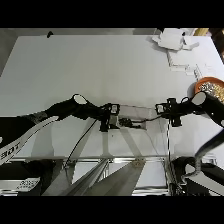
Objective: Fold the box and place the chain.
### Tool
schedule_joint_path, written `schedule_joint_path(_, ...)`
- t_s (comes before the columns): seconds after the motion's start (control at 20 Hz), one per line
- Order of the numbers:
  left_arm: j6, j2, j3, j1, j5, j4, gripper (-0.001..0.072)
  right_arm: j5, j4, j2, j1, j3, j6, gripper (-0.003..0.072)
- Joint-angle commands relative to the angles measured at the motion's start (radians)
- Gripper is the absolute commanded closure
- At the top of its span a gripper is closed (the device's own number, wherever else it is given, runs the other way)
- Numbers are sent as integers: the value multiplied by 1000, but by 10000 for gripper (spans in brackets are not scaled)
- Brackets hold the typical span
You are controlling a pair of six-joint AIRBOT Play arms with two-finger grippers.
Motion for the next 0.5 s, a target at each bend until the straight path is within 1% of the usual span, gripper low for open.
schedule_joint_path(0.0, 0, 0, 0, 0, 0, 0, 437, 23, -1, 1, 1, 0, 4, 665)
schedule_joint_path(0.2, 0, 0, 0, 0, 0, 0, 437, 49, -1, 75, 1, 0, 18, 665)
schedule_joint_path(0.3, 0, 0, 0, 0, 0, 0, 437, 77, 3, 128, 1, 0, 66, 665)
schedule_joint_path(0.45, 1, 0, 0, 0, 0, 0, 437, 164, 19, 200, 1, 0, 116, 665)
